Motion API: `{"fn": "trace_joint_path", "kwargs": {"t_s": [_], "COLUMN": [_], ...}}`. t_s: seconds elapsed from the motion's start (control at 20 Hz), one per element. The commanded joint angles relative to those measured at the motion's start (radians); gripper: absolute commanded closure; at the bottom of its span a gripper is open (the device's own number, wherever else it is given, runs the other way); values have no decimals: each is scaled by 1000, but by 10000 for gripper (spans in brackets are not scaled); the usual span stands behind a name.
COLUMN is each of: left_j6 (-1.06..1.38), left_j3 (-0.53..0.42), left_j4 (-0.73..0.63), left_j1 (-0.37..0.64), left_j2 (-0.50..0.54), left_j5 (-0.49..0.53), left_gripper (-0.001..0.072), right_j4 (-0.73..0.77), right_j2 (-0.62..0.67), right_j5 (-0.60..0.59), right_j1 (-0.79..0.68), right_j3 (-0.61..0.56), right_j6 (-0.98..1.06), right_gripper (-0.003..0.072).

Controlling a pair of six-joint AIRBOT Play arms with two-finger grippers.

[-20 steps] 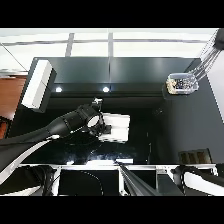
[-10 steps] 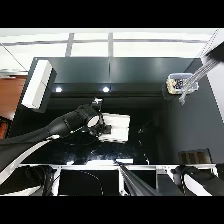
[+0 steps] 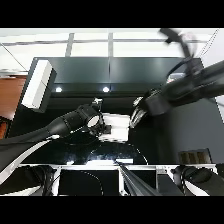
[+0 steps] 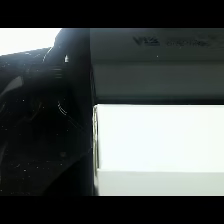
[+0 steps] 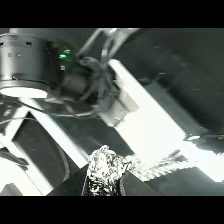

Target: Fold the box and place the chain.

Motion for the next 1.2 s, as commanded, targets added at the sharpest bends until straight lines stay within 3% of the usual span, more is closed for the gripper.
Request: {"fn": "trace_joint_path", "kwargs": {"t_s": [0.0, 0.3, 0.6, 0.85, 0.9, 0.95, 1.0, 1.15], "left_j6": [0, 0, 0, 0, 0, 0, 0, 0], "left_j3": [0, 0, 0, 0, 0, 0, 0, 0], "left_j4": [0, 0, 0, 0, 0, 0, 0, 0], "left_j1": [0, 0, 0, 0, 0, 0, 0, 0], "left_j2": [0, 0, 0, 0, 0, 0, 0, 0], "left_j5": [0, 0, 0, 0, 0, 0, 0, 0], "left_gripper": [680, 679, 679, 680, 680, 679, 680, 679], "right_j4": [40, 84, 85, 71, 72, 71, 70, 45], "right_j2": [0, -5, -6, -36, -36, -36, -33, 36], "right_j5": [-188, -448, -487, -584, -574, -544, -499, -366], "right_j1": [82, 93, 146, 169, 158, 143, 120, -11], "right_j3": [-155, -324, -459, -476, -476, -474, -472, -463], "right_j6": [-2, 30, 33, 69, 71, 70, 69, 13], "right_gripper": [671, 671, 669, 662, 589, 398, 298, 299]}}
